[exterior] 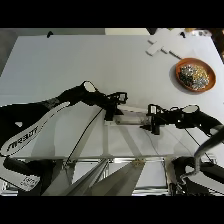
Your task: Fold the box and place the chain.
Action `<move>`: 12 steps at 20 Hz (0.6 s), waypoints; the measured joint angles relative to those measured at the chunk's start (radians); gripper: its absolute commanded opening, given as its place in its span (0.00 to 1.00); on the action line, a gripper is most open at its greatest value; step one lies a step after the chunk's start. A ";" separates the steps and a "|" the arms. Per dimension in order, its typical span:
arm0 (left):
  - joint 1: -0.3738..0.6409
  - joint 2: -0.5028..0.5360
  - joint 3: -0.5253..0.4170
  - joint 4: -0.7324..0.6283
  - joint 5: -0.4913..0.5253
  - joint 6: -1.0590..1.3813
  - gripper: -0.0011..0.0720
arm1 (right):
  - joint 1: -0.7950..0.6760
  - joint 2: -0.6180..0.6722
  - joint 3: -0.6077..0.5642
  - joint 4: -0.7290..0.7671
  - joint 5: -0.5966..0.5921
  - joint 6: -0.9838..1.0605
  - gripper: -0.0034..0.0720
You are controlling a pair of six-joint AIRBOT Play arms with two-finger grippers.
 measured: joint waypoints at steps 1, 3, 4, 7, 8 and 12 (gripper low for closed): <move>0.000 0.000 0.000 0.000 0.000 0.000 0.03 | 0.000 -0.003 0.000 0.000 -0.002 0.000 0.58; 0.000 0.000 0.000 0.000 0.000 0.000 0.03 | 0.000 -0.007 0.000 -0.001 -0.006 -0.001 0.57; 0.000 0.000 0.000 0.000 0.000 0.000 0.03 | 0.000 -0.008 0.000 -0.002 -0.008 -0.003 0.56; 0.000 0.000 0.000 0.000 0.000 0.000 0.03 | 0.000 -0.010 0.000 -0.002 -0.011 -0.013 0.46; 0.000 0.000 0.000 0.000 0.000 0.000 0.03 | 0.000 -0.011 0.000 -0.002 -0.012 -0.014 0.46; 0.000 0.000 0.000 0.000 0.000 0.000 0.03 | 0.000 -0.011 0.000 -0.004 -0.013 -0.019 0.46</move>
